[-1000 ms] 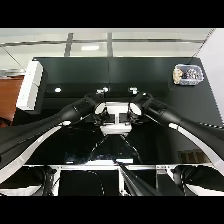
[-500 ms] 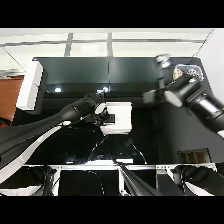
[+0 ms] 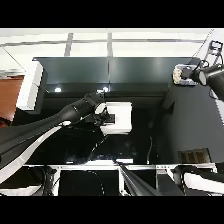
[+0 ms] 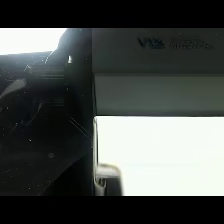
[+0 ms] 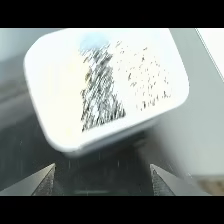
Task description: Fold the box and place the chain.
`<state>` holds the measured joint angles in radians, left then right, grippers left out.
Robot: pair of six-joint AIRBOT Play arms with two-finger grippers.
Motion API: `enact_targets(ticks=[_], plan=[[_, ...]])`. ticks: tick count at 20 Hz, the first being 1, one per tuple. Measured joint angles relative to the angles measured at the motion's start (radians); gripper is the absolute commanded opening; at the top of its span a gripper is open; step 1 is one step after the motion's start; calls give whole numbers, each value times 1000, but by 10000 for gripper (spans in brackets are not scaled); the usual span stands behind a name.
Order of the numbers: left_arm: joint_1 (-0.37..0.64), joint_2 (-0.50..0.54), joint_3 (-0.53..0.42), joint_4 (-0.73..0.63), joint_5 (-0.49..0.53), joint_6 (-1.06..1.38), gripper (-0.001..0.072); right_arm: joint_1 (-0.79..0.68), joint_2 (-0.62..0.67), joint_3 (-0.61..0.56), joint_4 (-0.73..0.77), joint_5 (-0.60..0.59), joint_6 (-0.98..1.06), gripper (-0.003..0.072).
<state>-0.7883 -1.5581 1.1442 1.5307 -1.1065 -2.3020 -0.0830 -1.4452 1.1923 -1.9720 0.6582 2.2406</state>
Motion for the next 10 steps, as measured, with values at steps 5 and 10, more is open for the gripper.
enact_targets(ticks=[5,10], plan=[[0,0,0,1,1,0,25,-87,-291,389,107,164,-55,700],[0,0,0,2,-2,0,25,-153,-518,735,225,409,-97,700]])
